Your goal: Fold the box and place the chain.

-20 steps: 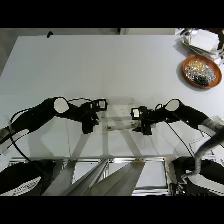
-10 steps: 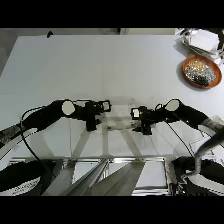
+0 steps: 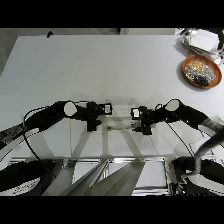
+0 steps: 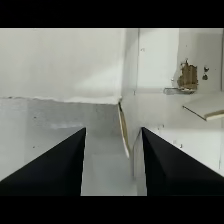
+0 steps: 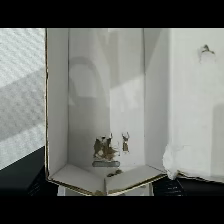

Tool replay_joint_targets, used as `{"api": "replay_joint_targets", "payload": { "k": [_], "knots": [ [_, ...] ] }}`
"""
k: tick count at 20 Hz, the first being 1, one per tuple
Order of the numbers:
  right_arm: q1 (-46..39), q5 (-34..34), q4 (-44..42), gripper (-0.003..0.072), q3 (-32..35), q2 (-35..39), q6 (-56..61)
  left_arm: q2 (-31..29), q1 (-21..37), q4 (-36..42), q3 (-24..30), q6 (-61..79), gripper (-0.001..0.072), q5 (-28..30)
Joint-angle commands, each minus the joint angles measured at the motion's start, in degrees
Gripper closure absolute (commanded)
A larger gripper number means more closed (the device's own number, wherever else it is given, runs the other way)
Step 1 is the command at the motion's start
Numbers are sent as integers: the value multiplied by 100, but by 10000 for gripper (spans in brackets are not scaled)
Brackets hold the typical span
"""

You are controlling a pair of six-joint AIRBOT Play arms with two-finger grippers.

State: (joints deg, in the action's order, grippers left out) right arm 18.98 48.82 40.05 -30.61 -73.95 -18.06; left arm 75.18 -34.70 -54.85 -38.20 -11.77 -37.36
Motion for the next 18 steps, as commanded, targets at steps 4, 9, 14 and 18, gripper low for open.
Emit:
{"api": "replay_joint_targets", "payload": {
  "k": [4,9,14,18],
  "knots": [
    [0,0,0,404,0,4,0,-269,-4,-4,0,433,399,-522],
    [0,0,0,404,0,4,0,-269,-4,188,0,695,443,-704],
    [0,0,0,404,0,4,0,-258,-131,420,0,901,443,-597],
    [0,0,0,404,0,4,0,-146,-297,557,0,903,444,-505]
  ]
}}
